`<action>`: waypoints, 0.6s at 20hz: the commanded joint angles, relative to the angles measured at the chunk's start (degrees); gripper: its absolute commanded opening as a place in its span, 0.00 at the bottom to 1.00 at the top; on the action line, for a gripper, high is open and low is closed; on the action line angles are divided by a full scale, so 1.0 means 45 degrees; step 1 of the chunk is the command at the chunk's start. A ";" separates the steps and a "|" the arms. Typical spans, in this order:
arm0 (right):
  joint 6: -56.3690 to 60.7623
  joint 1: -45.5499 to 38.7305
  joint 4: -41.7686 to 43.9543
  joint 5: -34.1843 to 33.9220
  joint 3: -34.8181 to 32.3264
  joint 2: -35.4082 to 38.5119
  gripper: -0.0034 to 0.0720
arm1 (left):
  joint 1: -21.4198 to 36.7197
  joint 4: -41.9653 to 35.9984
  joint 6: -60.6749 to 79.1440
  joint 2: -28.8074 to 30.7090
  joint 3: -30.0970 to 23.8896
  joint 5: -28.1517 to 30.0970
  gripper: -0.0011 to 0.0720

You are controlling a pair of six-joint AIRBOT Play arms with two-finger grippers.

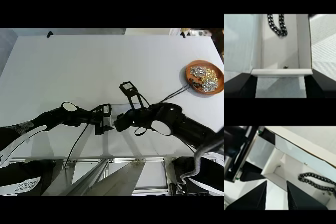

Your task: Fold the box and place the chain.

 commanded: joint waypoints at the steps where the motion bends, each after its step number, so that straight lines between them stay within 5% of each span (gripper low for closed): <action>1: 0.0000 -0.0665 -0.1287 0.2399 0.1205 0.1151 0.42 | 0.0005 0.0000 0.0000 0.0005 0.0005 0.0010 0.20; 6: -0.0729 -0.4804 -0.2011 0.3925 0.1919 0.2433 0.41 | 0.0005 0.0000 0.0000 0.0005 0.0005 0.0000 0.20; 12: -0.2613 -0.9471 -0.1972 0.4177 0.1919 0.0986 0.41 | 0.0005 0.0000 0.0000 0.0005 0.0005 0.0000 0.20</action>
